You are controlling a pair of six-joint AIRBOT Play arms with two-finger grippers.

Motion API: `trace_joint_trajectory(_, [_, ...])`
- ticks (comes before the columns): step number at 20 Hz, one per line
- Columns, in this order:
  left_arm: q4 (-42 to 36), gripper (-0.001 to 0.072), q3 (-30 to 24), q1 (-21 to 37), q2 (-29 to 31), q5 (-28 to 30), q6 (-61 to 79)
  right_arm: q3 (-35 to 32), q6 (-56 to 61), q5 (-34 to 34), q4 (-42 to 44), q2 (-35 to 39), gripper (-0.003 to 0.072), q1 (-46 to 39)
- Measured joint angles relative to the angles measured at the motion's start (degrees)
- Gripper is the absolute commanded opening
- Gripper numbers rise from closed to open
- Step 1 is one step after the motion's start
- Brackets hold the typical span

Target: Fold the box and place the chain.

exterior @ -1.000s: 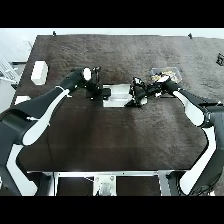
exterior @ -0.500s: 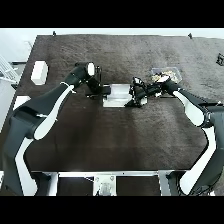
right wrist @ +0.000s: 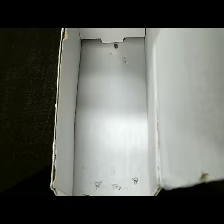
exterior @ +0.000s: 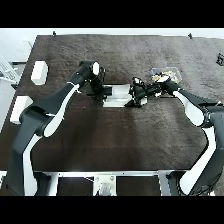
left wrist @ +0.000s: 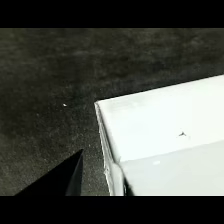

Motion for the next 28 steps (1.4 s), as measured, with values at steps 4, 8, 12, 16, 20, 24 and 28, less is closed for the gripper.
trace_joint_trajectory(4, [-0.2, 0.0288, 0.2, 0.0, -0.2, -1.2, 0.2, 0.0, 0.0, 0.1, 0.0, 0.0, 0.0517, 0.0])
trace_joint_trajectory(8, [-0.3, 0.0286, 0.3, 0.0, -0.3, -1.9, 0.5, 0.0, 0.0, 0.2, 0.0, 0.0, 0.0518, 0.0])
trace_joint_trajectory(12, [-0.4, 0.0059, 0.3, -0.1, -0.2, -1.9, 0.5, 0.0, 0.3, 0.4, 0.5, 0.0, 0.0518, -0.1])
trace_joint_trajectory(16, [-0.8, 0.002, 0.3, -0.1, -0.2, -1.4, 0.6, 0.0, 0.2, 0.2, 0.3, 0.0, 0.0517, 0.0])
trace_joint_trajectory(20, [-1.2, 0.0021, 0.3, -0.1, -0.2, -0.7, 0.9, 0.0, 0.1, 0.0, 0.1, 0.0, 0.0517, 0.0])
trace_joint_trajectory(24, [-1.7, 0.0475, 0.3, 0.0, -0.3, 0.6, 1.6, 0.0, -0.1, -0.3, -0.5, 0.0, 0.0517, -0.1])
trace_joint_trajectory(28, [-1.7, 0.0484, 0.3, 0.0, -0.2, 0.5, 2.2, 0.0, 0.0, -0.2, -0.3, 0.0, 0.0517, -0.1])
